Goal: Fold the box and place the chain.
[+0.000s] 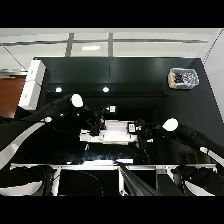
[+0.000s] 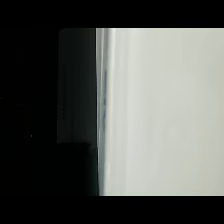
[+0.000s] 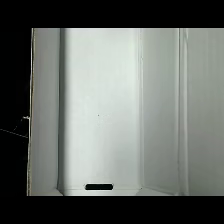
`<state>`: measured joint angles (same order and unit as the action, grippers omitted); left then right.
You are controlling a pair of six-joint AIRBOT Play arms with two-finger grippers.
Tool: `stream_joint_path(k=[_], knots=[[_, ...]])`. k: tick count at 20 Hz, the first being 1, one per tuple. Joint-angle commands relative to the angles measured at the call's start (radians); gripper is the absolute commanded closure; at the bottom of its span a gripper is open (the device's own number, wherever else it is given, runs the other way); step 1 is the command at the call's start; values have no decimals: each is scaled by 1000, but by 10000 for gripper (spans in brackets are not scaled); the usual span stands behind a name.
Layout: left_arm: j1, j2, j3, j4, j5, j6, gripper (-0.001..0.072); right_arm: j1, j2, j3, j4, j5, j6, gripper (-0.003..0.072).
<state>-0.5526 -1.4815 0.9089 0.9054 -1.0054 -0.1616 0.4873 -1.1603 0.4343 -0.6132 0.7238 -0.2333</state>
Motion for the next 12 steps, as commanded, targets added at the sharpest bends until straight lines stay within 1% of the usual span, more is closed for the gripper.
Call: stream_joint_path(k=[1,4,12], knots=[[-1,-1,0,-1,7,-1,683,-2,-2,0,-16,-13,27,-21],[-1,-1,0,-1,7,-1,683,-25,-2,0,-18,10,39,-20],[-1,-1,0,0,7,-1,683,-25,-2,0,-19,10,39,-21]])
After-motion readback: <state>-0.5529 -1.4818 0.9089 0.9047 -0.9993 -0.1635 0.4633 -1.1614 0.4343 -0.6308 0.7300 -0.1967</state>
